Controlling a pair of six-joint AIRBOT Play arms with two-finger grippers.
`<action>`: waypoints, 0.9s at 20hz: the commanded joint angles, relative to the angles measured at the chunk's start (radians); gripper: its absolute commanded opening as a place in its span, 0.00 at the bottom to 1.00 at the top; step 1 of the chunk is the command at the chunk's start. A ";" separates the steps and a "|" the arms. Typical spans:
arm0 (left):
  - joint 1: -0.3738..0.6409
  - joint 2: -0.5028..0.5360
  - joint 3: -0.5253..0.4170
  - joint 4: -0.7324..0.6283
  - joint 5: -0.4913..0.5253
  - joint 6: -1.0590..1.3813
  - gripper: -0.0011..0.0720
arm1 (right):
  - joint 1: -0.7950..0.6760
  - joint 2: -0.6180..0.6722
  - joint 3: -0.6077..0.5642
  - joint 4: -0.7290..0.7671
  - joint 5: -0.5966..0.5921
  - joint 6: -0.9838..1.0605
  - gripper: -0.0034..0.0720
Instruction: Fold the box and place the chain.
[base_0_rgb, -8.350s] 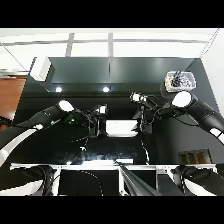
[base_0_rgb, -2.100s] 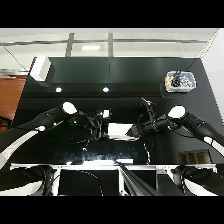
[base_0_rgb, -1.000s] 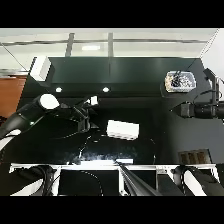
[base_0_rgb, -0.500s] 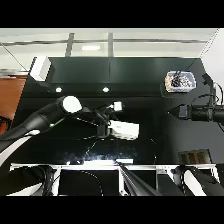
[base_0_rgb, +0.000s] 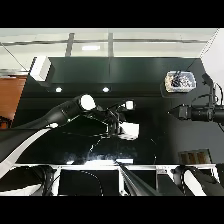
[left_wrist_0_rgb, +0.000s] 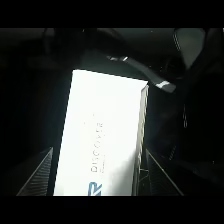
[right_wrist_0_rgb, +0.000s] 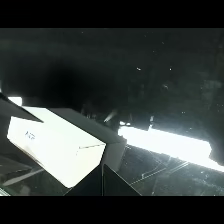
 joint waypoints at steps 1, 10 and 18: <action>-0.003 -0.035 0.009 -0.009 -0.019 -0.030 0.98 | 0.000 0.001 0.000 0.000 -0.001 -0.015 0.06; -0.007 -0.037 0.009 0.000 -0.050 -0.029 0.98 | 0.000 0.001 0.000 0.000 -0.003 -0.022 0.06; -0.024 -0.038 0.009 0.079 -0.040 0.024 0.98 | 0.000 0.001 0.000 0.000 -0.006 -0.021 0.06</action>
